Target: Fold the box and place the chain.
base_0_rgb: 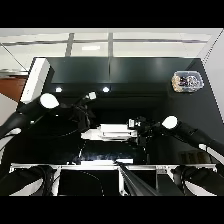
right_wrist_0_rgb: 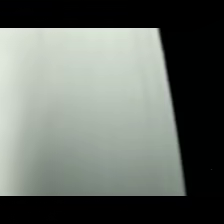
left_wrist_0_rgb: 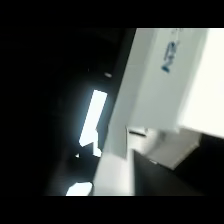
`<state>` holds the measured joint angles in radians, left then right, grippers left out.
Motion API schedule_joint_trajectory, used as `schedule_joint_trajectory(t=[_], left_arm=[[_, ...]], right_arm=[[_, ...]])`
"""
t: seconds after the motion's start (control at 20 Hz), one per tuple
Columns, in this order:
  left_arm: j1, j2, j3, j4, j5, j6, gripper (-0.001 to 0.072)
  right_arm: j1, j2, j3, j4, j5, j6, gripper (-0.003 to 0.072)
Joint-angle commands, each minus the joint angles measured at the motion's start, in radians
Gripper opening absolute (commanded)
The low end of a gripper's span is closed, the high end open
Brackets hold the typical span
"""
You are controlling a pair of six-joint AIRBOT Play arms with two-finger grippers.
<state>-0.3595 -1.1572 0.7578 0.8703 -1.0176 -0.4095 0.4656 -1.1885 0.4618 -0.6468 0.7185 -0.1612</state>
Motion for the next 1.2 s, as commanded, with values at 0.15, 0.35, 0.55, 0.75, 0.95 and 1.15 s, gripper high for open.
schedule_joint_trajectory(t=[0.15,0.35,0.55,0.75,0.95,1.15], left_arm=[[0.038,0.100,-0.050,0.039,-0.294,-0.368,0.0028],[-0.138,0.108,-0.190,-0.301,-0.095,-0.236,0.0028],[-0.233,0.108,-0.207,-0.471,0.373,-0.196,0.0031],[-0.232,0.074,-0.207,-0.490,0.656,-0.196,0.0032],[-0.234,-0.035,-0.204,-0.487,0.641,-0.195,0.0031],[-0.233,-0.090,-0.204,-0.486,0.577,-0.172,0.0031]], right_arm=[[0.000,-0.001,-0.001,-0.001,0.003,0.000,0.0438],[0.000,-0.001,-0.001,0.000,0.002,0.000,0.0438],[0.000,-0.001,-0.001,0.000,0.003,0.000,0.0438],[0.000,-0.001,-0.001,0.000,0.002,0.000,0.0438],[0.000,-0.001,-0.001,0.000,0.002,0.000,0.0438],[0.000,-0.001,-0.001,0.000,0.000,0.000,0.0437]])
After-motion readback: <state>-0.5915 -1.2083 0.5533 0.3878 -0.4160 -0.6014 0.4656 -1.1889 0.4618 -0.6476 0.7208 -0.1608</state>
